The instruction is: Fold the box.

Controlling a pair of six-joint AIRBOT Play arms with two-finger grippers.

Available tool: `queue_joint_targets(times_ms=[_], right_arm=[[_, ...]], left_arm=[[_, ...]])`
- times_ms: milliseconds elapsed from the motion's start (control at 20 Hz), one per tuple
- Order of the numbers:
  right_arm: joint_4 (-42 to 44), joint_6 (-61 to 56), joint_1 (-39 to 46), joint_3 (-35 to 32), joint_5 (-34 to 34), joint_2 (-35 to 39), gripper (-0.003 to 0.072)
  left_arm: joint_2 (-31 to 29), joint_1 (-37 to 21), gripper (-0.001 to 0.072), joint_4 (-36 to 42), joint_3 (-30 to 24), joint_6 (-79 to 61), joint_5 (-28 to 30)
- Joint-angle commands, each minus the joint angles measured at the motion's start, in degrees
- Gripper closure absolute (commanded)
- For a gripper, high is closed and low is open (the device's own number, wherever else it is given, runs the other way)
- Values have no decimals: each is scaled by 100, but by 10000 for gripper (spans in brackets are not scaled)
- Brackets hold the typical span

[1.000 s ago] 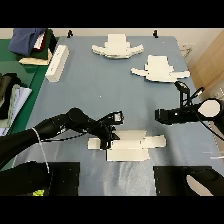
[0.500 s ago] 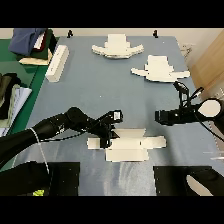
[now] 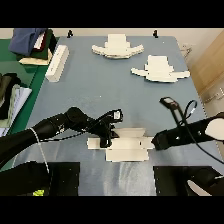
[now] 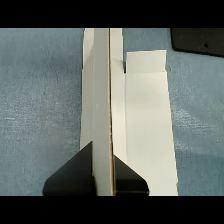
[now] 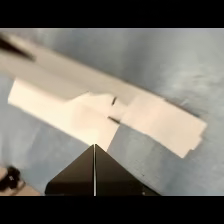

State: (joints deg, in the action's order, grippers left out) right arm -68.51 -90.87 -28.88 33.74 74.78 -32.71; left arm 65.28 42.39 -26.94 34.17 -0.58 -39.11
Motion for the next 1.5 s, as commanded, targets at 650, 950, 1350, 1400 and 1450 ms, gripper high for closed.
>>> queue_joint_targets(times_ms=[650,950,1350,1400,1450], right_arm=[[-3515,664,-4087,-994,-2387,-1464,0],[-3757,551,-4087,-966,-2422,-1464,11],[-3783,509,-4087,-885,-2124,-573,16],[-3947,391,-4087,-885,-2092,-518,16],[-4172,164,-4085,-885,-2083,-494,17]], left_arm=[[-2,4,694,35,7,0,0],[-2,4,694,35,4,0,0],[-2,4,694,35,7,-2,0],[-2,4,694,35,7,0,0],[-2,4,694,35,7,0,0]])
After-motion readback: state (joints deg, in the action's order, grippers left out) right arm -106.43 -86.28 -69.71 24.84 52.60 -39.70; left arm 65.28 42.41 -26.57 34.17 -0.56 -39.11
